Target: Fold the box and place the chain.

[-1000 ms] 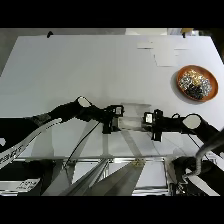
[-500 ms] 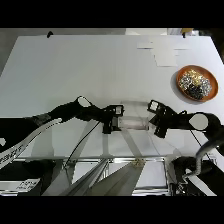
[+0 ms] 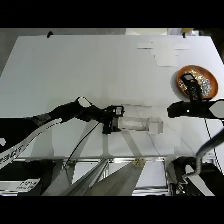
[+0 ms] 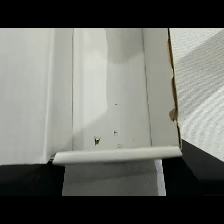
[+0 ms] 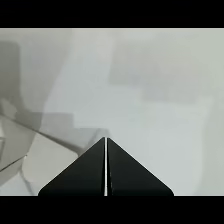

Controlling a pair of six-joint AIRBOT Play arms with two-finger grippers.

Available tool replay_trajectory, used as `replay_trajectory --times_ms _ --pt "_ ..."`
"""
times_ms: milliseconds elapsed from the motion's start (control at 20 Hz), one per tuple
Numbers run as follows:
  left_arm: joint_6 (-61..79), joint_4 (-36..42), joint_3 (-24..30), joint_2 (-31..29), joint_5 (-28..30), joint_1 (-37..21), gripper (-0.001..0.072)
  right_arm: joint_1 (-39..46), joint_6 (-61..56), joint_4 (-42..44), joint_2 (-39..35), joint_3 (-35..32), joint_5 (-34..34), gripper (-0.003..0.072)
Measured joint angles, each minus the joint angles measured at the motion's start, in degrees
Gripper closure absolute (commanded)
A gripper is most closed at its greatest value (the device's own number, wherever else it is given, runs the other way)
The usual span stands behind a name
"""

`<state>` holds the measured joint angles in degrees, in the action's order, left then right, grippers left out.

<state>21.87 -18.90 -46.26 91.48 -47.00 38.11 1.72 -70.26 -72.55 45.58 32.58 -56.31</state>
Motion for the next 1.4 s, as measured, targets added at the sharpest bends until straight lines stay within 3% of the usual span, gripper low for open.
replay_trajectory --times_ms 350,700,1050,1400 --pt "-0.02 0.02 0.0 0.0 0.02 -0.02 0.0575 3.13 -7.93 2.64 5.64 -1.66 -8.26 0.0669" --pt "-0.04 0.02 0.0 0.0 0.04 0.0 0.0575 2.03 -6.14 9.49 9.29 -7.3 -6.93 0.0669" --pt "-0.04 0.02 0.0 0.0 0.04 -0.02 0.0575 1.9 -1.9 15.93 9.9 -8.35 -6.05 0.0669" --pt "-0.04 0.02 0.0 0.0 0.04 0.0 0.0575 1.95 -3.48 11.96 9.11 -8.46 -4.9 0.0669"
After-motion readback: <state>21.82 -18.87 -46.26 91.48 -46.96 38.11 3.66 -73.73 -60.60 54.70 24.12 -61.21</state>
